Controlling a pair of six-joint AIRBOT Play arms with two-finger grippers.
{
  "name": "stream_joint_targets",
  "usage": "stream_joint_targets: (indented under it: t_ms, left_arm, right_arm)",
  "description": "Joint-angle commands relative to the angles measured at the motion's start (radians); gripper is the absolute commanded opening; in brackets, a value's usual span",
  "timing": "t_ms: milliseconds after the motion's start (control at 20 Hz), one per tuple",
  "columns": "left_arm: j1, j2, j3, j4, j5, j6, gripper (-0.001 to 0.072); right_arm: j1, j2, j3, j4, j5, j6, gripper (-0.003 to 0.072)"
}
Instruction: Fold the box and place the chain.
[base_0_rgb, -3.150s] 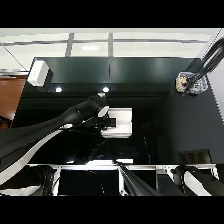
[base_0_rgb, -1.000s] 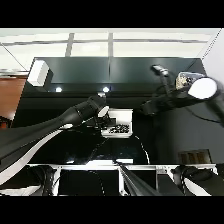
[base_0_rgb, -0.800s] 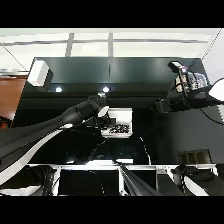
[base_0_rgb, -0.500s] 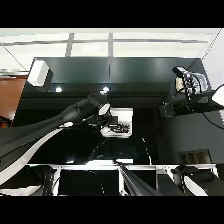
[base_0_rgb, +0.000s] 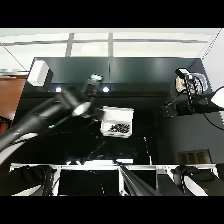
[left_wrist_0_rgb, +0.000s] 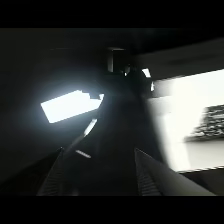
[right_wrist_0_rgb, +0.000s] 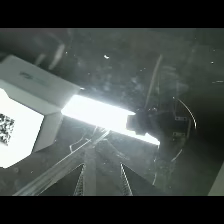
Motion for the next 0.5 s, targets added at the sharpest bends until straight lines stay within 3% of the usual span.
stream_joint_targets:
  t_ms: [0, 100, 150, 200, 250, 450]
  left_arm:
    - [0.208, 0.172, -0.189, -0.060, 0.171, 0.166, 0.0523]
    - [0.356, 0.216, -0.319, -0.394, 0.410, 0.574, 0.0524]
    - [0.409, 0.211, -0.360, -0.638, 0.442, 0.863, 0.0578]
    - [0.441, 0.200, -0.390, -0.814, 0.436, 1.096, 0.0716]
    - [0.452, 0.182, -0.410, -0.909, 0.412, 1.318, 0.0712]
    - [0.397, 0.089, -0.418, -0.900, 0.373, 1.822, 0.0710]
  right_arm:
    - [-0.003, 0.001, 0.000, -0.007, -0.002, 0.017, 0.0272]
    - [-0.003, 0.001, 0.000, -0.007, -0.006, 0.030, 0.0272]
    - [-0.003, 0.001, 0.000, -0.007, -0.011, 0.045, 0.0272]
    - [-0.003, 0.001, 0.000, -0.007, -0.009, 0.056, 0.0272]
    - [-0.003, 0.001, 0.000, -0.007, -0.008, 0.062, 0.0272]
    - [-0.003, 0.001, 0.000, -0.007, -0.008, 0.071, 0.0272]
